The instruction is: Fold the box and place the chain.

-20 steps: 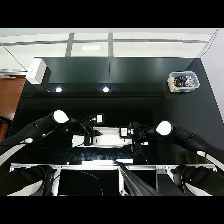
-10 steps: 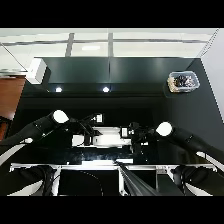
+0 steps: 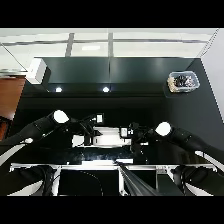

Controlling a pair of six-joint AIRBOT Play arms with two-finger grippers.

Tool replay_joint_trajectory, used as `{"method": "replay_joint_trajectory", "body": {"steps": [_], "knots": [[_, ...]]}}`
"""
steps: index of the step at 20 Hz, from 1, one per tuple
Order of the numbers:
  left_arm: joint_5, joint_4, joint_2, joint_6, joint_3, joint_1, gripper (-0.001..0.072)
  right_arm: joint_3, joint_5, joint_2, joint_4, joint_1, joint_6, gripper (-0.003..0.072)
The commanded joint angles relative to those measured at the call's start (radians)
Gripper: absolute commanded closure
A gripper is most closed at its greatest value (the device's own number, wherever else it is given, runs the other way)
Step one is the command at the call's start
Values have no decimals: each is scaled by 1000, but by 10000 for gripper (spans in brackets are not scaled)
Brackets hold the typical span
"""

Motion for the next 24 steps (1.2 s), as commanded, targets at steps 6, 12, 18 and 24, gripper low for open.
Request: {"method": "replay_joint_trajectory", "body": {"steps": [6,12,18,24], "knots": [[0,0,0,0,1,0,686,-1,5,-1,-13,0,5,78],[0,1,0,0,1,0,686,0,9,-1,-43,0,32,77],[0,1,0,0,1,0,686,-1,18,-1,-45,0,32,77],[0,1,0,0,1,0,686,-1,11,-3,-68,0,51,78]]}}
